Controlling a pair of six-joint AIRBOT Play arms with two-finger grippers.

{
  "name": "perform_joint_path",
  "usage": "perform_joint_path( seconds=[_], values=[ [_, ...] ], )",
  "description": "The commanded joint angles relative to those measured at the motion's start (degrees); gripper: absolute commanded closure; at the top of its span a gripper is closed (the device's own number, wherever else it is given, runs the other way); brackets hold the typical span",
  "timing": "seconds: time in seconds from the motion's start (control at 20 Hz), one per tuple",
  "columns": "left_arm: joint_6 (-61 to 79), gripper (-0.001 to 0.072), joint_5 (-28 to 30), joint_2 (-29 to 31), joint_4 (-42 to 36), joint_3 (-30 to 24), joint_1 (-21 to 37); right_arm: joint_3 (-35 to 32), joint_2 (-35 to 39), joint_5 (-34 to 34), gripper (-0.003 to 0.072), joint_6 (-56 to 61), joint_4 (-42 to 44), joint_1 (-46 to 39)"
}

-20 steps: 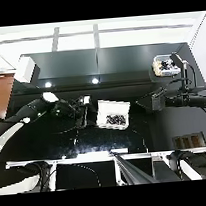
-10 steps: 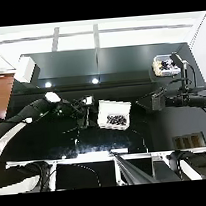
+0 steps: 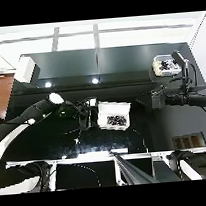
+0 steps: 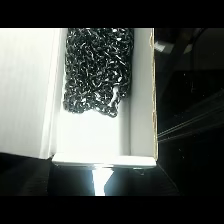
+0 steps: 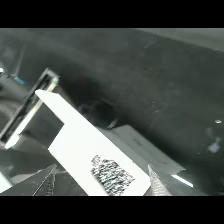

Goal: Fold the box and place the chain.

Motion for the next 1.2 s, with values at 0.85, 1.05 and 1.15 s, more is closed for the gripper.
perform_joint_path(
  seconds=[0.85,1.05,1.15],
  values=[
    [-0.04,0.0243,0.17,-0.02,0.44,0.04,-0.35,0.07,-16.61,-4.35,-0.0029,-21.92,-3.32,13.46],
    [-0.04,0.0243,0.17,-0.02,0.44,0.04,-0.35,1.31,-14.64,-1.25,-0.0028,-27.67,-6.23,13.46],
    [-0.04,0.0242,0.20,-0.02,0.42,0.04,-0.35,1.18,-14.53,6.27,-0.0028,-27.67,-5.92,13.79]
  ],
)
